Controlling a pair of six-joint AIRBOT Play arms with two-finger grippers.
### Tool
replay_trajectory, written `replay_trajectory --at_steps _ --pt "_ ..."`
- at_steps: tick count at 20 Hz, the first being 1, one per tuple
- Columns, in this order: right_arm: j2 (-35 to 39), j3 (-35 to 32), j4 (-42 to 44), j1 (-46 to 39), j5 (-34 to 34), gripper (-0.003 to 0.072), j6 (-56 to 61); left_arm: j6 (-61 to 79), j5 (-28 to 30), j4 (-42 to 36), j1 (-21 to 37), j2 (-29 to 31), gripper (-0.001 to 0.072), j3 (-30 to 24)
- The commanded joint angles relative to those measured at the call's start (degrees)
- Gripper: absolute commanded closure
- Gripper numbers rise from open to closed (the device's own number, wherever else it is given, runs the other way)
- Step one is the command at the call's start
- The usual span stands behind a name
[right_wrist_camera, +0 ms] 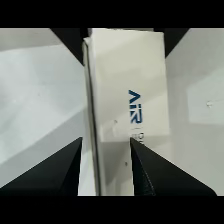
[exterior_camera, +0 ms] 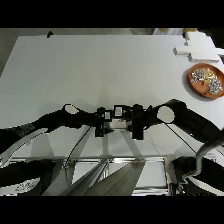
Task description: Fold the box and place the chain.
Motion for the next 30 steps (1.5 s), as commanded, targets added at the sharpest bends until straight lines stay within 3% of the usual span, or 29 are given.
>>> replay_trajectory --at_steps 1,4,7,18,23,30 --pt "1.6 0.1 1.0 0.0 -0.4 0.0345 0.0 0.0 0.0 0.0 0.0 0.0 0.0507 0.0" --pt "2.6 0.1 2.9 0.0 -0.5 0.0353 0.1 0.0 0.1 -0.1 0.0 0.0 0.0507 0.0" --pt "1.8 0.1 5.1 -1.3 -1.1 0.0669 0.2 0.0 0.1 -0.1 0.0 0.0 0.0507 0.0" --pt "-1.9 -0.6 5.7 -3.1 1.1 0.0670 -0.1 0.0 0.1 0.0 0.0 0.0 0.0507 0.0" --pt "-2.0 -4.6 5.5 -3.2 -3.6 0.0670 -0.3 0.0 0.1 -0.1 0.0 0.0 0.0507 0.0" --pt "-4.2 -4.6 5.3 -3.2 -4.6 0.0670 -0.2 0.0 0.1 0.0 0.0 0.0 0.0507 0.0"
